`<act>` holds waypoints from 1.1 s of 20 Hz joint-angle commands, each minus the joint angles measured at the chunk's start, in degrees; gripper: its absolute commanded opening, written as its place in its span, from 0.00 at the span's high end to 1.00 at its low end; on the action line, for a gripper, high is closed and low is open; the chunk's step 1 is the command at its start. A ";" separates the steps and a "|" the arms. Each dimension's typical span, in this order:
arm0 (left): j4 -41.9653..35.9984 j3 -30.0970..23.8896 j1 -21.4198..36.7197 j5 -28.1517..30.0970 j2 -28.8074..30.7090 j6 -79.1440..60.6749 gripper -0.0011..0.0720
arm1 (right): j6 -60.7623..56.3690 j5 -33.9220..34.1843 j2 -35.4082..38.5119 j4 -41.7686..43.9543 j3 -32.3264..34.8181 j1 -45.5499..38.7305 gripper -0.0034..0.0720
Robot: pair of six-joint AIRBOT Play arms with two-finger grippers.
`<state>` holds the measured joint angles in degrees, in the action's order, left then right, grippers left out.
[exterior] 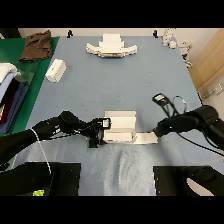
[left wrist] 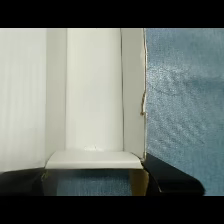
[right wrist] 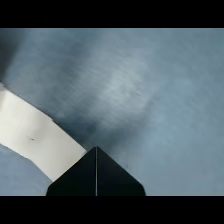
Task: Fold the box.
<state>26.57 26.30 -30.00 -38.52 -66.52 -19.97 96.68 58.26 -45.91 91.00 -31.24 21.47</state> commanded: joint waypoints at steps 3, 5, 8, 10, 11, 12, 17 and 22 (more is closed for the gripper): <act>0.02 0.07 -0.02 0.00 0.04 0.02 0.40 | -7.89 8.68 0.02 16.11 1.95 -22.10 0.95; 0.02 0.07 -0.02 0.00 0.04 0.02 0.40 | -4.09 8.66 -1.84 22.10 4.13 -28.35 0.95; 0.02 0.07 -0.02 0.00 0.04 0.02 0.40 | 7.17 9.73 -6.08 35.10 7.76 -33.64 0.95; 0.04 0.07 -0.02 0.00 0.04 0.02 0.40 | 11.87 9.73 -9.44 40.26 9.79 -33.94 0.95; 0.02 0.07 -0.02 -0.02 0.04 0.02 0.40 | 13.66 9.79 -10.86 41.79 10.62 -33.92 0.95; 0.02 0.07 -0.02 0.00 0.04 0.02 0.40 | 15.56 9.97 -12.13 43.89 11.30 -33.90 0.95; 0.02 0.07 -0.02 0.00 0.04 0.02 0.40 | 18.91 10.14 -13.05 48.50 11.69 -31.76 0.95; 0.02 0.07 -0.02 -0.02 0.04 0.02 0.40 | 18.88 8.28 -13.05 49.00 11.69 -27.87 0.95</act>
